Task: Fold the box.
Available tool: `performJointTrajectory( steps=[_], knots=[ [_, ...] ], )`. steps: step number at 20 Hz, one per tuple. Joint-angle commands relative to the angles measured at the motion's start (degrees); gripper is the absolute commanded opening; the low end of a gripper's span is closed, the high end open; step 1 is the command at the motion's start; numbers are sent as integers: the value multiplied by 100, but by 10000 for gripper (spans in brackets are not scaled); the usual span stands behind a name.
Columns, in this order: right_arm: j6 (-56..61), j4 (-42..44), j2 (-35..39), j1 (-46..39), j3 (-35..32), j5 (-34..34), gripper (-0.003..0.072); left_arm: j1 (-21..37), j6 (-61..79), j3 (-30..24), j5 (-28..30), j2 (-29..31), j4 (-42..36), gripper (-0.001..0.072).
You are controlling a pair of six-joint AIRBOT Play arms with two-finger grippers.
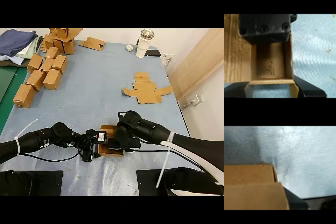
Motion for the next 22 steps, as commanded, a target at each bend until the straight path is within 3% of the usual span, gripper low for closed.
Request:
performJointTrajectory(
  steps=[1,2,3,6,7,8,9,15,16,19,20,22],
  knots=[
    [247,-162,-352,85,153,-232,133,2,0,4,0,0,2,310],
    [243,-157,-354,96,160,-208,33,2,0,4,0,0,2,310],
    [238,-155,-352,103,162,-177,3,2,2,4,0,0,2,310],
    [221,-7,-350,175,162,-13,4,2,2,4,0,0,2,311],
    [223,0,-350,225,162,22,85,2,2,4,0,0,2,310],
    [223,22,-350,247,162,17,346,2,2,4,0,0,2,311],
    [219,96,-348,247,162,17,445,2,2,4,0,0,2,310],
    [269,31,-280,245,208,68,440,2,2,4,0,0,2,311],
    [328,-31,-284,245,208,68,403,2,2,4,0,0,2,310],
    [330,-140,-284,243,208,68,58,2,2,4,0,0,2,310],
    [330,-164,-284,245,208,66,4,2,2,4,0,0,2,310],
    [326,-168,-284,245,208,68,3,2,2,4,0,0,2,310]
  ],
)
